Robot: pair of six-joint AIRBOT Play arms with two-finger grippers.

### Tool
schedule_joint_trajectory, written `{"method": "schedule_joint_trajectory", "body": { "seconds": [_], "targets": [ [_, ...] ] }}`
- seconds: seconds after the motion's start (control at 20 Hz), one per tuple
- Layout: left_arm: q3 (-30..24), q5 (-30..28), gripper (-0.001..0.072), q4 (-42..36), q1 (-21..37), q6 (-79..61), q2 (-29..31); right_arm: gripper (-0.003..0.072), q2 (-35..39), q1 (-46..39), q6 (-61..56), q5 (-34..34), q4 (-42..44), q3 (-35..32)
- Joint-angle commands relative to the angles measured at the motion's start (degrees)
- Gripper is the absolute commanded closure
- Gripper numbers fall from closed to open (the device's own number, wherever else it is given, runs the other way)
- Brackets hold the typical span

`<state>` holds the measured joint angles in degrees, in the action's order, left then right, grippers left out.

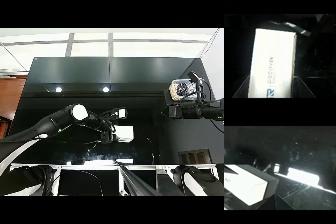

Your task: Fold the box and place the chain.

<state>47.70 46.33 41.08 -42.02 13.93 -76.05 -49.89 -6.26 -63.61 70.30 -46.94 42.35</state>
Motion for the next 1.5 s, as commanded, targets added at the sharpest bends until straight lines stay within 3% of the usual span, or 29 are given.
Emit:
{"method": "schedule_joint_trajectory", "body": {
  "seconds": [0.0, 0.35, 0.65, 0.7, 0.8, 0.9, 1.05, 1.2, 1.45],
  "targets": [
    [0.1, 1.3, 0.0002, 0.0, 0.0, 0.1, -0.6, 0.0672, 0.0, 0.0, 0.0, -0.1, -0.2, 0.0],
    [0.1, -1.4, 0.0, 1.2, -0.5, 0.0, -2.2, 0.0672, 0.0, 0.0, 0.0, -0.9, -0.2, 0.0],
    [0.1, -6.4, 0.0001, 9.7, -5.5, 2.4, -4.7, 0.0672, 0.0, 0.0, 0.0, -0.9, -0.2, 0.0],
    [0.2, -7.0, 0.0031, 9.7, -5.9, 2.6, -4.6, 0.0672, 0.0, 0.0, 0.0, -0.9, -0.2, 0.0],
    [0.9, -6.1, 0.0349, 10.2, -5.4, 5.6, -4.3, 0.0672, 0.0, 0.0, 0.0, -0.9, -0.2, 0.0],
    [2.2, -4.8, 0.0371, 13.1, -2.8, 11.2, -3.6, 0.0672, 0.0, 0.0, -0.1, -0.9, -0.2, 0.0],
    [4.9, -3.6, 0.0371, 19.0, 7.5, 19.9, -2.4, 0.0672, 0.0, 0.0, -0.3, -0.9, -0.1, 0.0],
    [9.1, -4.0, 0.037, 21.3, 23.0, 24.1, -2.5, 0.0672, 0.0, 0.0, -0.9, -0.9, -0.1, 0.0],
    [23.5, -3.7, 0.037, 21.3, 49.1, 32.8, -9.4, 0.0672, 0.0, 0.0, -1.8, -0.9, -0.1, 0.0]
  ]
}}
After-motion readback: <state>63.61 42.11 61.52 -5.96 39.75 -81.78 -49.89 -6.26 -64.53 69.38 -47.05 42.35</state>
